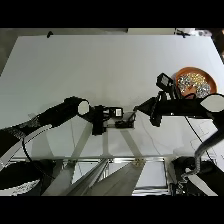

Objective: Fold the box and place the chain.

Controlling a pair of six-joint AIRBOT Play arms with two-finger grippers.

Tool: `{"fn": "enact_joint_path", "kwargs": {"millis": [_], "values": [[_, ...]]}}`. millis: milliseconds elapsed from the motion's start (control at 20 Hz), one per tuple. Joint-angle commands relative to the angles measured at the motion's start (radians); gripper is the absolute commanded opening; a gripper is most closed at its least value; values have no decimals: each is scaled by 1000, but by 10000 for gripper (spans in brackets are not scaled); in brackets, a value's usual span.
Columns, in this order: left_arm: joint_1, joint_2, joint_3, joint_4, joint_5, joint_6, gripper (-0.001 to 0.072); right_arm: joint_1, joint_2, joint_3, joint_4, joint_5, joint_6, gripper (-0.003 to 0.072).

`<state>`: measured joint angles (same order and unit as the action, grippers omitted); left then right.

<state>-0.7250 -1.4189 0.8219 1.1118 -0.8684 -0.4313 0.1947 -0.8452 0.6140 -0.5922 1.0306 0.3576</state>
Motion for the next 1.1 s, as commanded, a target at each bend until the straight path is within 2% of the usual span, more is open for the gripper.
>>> {"fn": "enact_joint_path", "kwargs": {"millis": [0,300,550,750,900,1050], "values": [[0,0,0,0,0,0,210,0,16,1,75,94,20,18],[0,0,0,0,0,0,210,-1,16,1,78,207,38,17],[0,0,0,0,0,0,210,-2,31,1,-107,-27,258,17],[0,0,0,0,0,0,210,-2,93,1,-233,-193,421,16],[0,0,0,0,0,0,210,-2,154,1,-356,-144,507,16],[0,0,0,0,0,0,210,-2,184,1,-362,0,534,16]]}}
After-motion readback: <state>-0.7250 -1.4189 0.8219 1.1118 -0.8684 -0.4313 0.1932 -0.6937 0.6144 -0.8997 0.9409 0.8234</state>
